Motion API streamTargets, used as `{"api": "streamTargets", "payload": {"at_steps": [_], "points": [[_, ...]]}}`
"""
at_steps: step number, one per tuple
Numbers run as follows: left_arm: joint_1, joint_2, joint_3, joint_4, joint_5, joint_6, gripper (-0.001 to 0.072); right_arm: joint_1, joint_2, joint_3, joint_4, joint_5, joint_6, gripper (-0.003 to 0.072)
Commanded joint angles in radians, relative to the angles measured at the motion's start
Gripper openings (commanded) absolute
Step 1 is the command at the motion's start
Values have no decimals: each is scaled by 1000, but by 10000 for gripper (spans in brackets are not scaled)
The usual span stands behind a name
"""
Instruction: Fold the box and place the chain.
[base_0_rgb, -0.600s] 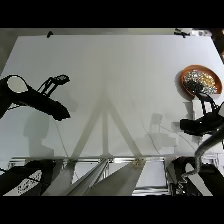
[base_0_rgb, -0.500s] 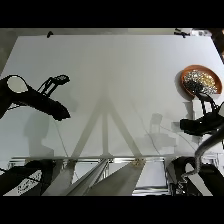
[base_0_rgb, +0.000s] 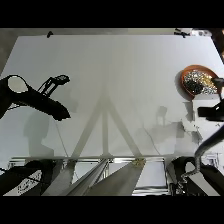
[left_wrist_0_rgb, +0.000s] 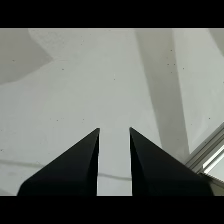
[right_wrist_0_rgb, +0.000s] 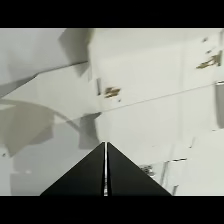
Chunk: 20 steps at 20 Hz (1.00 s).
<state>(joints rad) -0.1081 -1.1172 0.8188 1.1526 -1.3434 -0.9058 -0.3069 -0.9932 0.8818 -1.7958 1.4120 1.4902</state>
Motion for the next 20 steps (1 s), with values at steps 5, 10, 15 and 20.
{"api": "streamTargets", "payload": {"at_steps": [5,10,15,20], "points": [[1,-1,0,0,0,0,210,-500,-460,423,-33,47,-237,498],[1,-1,0,0,0,0,210,-683,-578,428,-48,-59,-537,707],[1,-1,0,0,0,0,210,-658,-600,428,-35,-267,-609,694],[1,-1,0,0,0,0,210,-595,-692,428,-6,-223,-658,646]]}}
